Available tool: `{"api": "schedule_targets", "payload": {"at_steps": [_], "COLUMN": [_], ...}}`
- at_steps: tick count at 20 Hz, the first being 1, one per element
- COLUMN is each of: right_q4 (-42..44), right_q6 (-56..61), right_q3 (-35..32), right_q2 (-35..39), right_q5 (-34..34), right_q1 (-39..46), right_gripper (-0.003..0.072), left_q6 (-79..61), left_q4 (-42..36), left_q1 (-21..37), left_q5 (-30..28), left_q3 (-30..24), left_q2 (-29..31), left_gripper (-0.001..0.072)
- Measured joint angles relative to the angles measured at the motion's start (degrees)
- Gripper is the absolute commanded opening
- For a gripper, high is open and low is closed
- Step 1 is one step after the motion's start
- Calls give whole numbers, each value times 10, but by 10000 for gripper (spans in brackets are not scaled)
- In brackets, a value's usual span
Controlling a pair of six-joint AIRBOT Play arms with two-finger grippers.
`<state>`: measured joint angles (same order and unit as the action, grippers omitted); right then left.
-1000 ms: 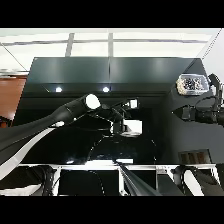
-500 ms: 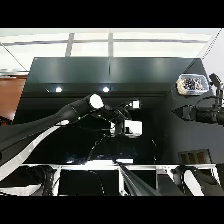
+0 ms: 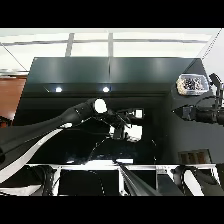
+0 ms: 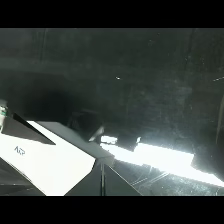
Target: Fold the box and place the chain.
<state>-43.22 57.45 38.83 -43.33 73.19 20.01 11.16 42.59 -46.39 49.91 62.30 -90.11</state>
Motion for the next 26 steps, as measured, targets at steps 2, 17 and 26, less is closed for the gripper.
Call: {"api": "schedule_targets", "payload": {"at_steps": [2,17,26], "right_q4": [0,0,1], "right_q6": [0,0,14], "right_q3": [0,0,0], "right_q2": [0,0,0], "right_q5": [0,-1,-2], "right_q1": [0,0,0], "right_gripper": [14,14,14], "left_q6": [0,199,463], "left_q4": [8,151,290], "left_q1": [-7,100,511], "left_q5": [-2,-28,-58], "left_q3": [0,0,89], "left_q2": [-6,64,35], "left_gripper": [714,273,287]}}
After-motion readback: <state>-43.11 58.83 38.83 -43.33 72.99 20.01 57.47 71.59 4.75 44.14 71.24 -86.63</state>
